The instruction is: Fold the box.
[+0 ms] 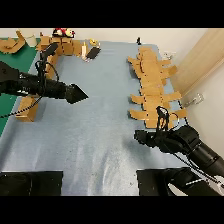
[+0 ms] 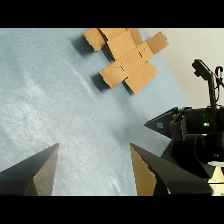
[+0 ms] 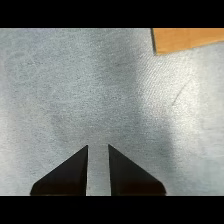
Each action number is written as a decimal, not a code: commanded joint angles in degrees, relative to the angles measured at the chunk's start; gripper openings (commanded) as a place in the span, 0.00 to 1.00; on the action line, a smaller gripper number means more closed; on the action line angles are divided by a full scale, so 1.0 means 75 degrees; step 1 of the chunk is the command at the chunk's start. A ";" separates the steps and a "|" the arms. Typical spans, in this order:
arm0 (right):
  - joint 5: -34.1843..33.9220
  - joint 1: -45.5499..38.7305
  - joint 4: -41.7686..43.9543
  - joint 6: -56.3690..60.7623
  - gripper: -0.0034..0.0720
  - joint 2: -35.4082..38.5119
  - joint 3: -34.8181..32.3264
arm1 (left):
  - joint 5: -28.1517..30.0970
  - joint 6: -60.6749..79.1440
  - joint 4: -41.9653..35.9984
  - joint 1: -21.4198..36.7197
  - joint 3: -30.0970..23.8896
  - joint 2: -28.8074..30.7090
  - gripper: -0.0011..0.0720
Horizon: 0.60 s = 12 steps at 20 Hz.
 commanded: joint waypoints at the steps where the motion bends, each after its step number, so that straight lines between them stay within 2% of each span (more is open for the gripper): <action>1: 0.0003 0.0006 0.0003 0.0003 0.31 -0.0006 0.0003 | 0.0000 0.0000 0.0003 0.0003 0.0006 -0.0003 0.96; 10: 0.0006 0.0006 0.0003 0.0003 0.31 -0.0006 0.0003 | 0.0052 0.0207 0.0032 0.0003 0.0006 -0.0003 0.96; 12: 0.0140 0.0006 -0.0038 0.0003 0.31 -0.0006 0.0000 | 0.0766 0.1751 0.0029 0.0006 0.0006 -0.0003 0.96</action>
